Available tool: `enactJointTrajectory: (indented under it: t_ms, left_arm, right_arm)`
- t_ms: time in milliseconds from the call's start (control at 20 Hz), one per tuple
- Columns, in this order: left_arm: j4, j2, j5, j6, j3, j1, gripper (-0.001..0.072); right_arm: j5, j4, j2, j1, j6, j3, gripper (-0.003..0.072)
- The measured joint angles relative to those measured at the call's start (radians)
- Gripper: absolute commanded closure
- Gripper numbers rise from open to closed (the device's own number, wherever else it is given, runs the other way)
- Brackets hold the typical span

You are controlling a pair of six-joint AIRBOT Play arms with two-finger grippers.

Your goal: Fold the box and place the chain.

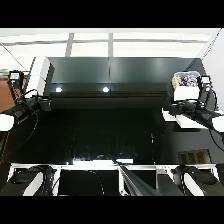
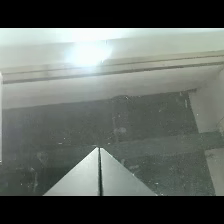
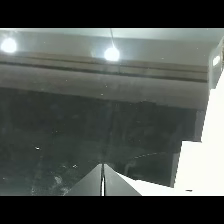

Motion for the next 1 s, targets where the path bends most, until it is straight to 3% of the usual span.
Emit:
enactJointTrajectory:
  t_ms: [600, 850, 900, 950, 1000]
  left_arm:
    - [0.000, 0.000, 0.000, 0.000, 0.000, 0.000, 0.0679]
    - [0.000, 0.000, 0.000, 0.000, 0.000, 0.000, 0.0679]
    - [0.000, 0.000, 0.000, 0.000, 0.000, 0.000, 0.0679]
    - [0.000, 0.000, 0.000, 0.000, 0.000, 0.000, 0.0679]
    - [0.000, 0.000, 0.000, 0.000, 0.000, 0.000, 0.0679]
  right_arm:
    - [-0.014, 0.016, 0.000, 0.000, 0.000, 0.000, 0.0668]
    - [-0.224, 0.229, 0.000, 0.002, 0.005, 0.000, 0.0653]
    - [-0.275, 0.264, -0.001, 0.002, 0.005, 0.000, 0.0445]
    - [-0.324, 0.291, -0.005, -0.001, 0.005, 0.000, 0.0076]
    - [-0.357, 0.306, -0.011, -0.007, 0.005, 0.000, -0.0033]
